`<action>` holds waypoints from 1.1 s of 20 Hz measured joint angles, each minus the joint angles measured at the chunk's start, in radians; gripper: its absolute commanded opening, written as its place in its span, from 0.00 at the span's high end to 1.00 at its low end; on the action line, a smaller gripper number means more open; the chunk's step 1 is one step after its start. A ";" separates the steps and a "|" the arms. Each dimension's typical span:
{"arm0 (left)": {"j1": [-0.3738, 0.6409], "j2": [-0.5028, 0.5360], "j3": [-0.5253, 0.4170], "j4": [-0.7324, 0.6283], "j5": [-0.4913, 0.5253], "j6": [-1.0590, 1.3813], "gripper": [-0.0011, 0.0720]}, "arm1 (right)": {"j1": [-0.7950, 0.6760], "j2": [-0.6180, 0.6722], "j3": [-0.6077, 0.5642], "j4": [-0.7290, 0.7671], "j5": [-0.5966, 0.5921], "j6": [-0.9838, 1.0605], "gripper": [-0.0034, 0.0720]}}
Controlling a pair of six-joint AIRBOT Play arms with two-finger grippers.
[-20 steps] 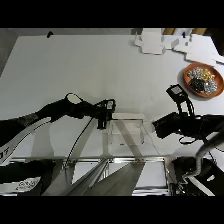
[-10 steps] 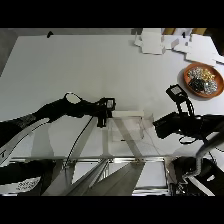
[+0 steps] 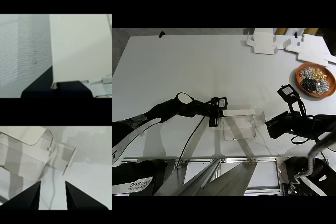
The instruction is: Fold the box and place the chain.
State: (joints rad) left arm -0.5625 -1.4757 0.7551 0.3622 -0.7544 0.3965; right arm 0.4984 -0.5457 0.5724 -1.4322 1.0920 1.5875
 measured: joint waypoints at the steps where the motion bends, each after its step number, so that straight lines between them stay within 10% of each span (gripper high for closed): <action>1: 0.000 0.000 0.000 0.003 -0.005 0.000 0.98 | 0.000 0.000 0.000 0.000 0.000 0.000 0.51; 22: 0.000 0.000 0.000 0.018 -0.063 0.000 0.98 | 0.000 0.000 0.000 -0.001 -0.005 -0.002 0.51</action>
State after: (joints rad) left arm -0.5621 -1.4757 0.7551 0.3801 -0.8177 0.3962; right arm 0.4984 -0.5457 0.5720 -1.4334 1.0874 1.5860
